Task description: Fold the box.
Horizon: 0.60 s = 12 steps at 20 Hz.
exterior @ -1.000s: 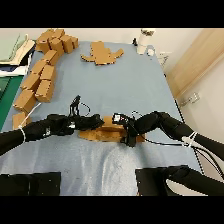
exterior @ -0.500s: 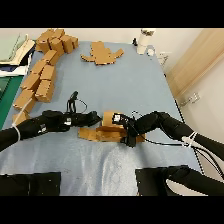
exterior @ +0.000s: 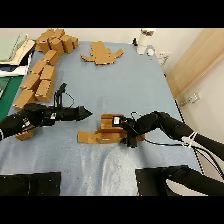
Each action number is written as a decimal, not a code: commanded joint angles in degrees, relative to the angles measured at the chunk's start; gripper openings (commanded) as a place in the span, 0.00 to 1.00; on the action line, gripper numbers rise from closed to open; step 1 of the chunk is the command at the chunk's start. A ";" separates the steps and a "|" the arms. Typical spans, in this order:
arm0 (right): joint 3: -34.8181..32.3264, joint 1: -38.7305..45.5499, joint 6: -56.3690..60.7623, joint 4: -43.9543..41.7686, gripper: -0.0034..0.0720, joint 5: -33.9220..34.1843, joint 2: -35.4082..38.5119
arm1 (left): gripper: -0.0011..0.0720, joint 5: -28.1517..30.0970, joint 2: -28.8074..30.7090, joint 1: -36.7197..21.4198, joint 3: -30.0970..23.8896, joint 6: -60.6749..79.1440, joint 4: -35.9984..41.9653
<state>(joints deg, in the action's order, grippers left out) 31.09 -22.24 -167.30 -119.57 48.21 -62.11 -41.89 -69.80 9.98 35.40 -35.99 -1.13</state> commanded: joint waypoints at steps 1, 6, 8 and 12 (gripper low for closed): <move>0.02 -0.02 -2.45 -0.22 0.71 0.94 0.02 | 0.03 -7.37 0.39 -3.67 -0.02 0.46 -7.02; 0.02 -0.02 -2.43 0.22 0.71 0.92 0.04 | 0.02 -12.31 5.07 -0.81 -0.04 11.08 -20.41; 0.02 -0.02 -2.43 0.22 0.71 0.94 0.04 | 0.03 -11.37 9.53 2.25 -0.04 13.35 -28.02; 0.02 -0.02 -2.43 0.22 0.71 0.92 0.04 | 0.61 -5.22 15.98 10.64 -0.04 20.00 -39.80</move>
<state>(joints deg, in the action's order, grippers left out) 31.09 -22.24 -169.64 -119.46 49.12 -62.11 -51.53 -57.74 15.84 35.38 -20.80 -31.22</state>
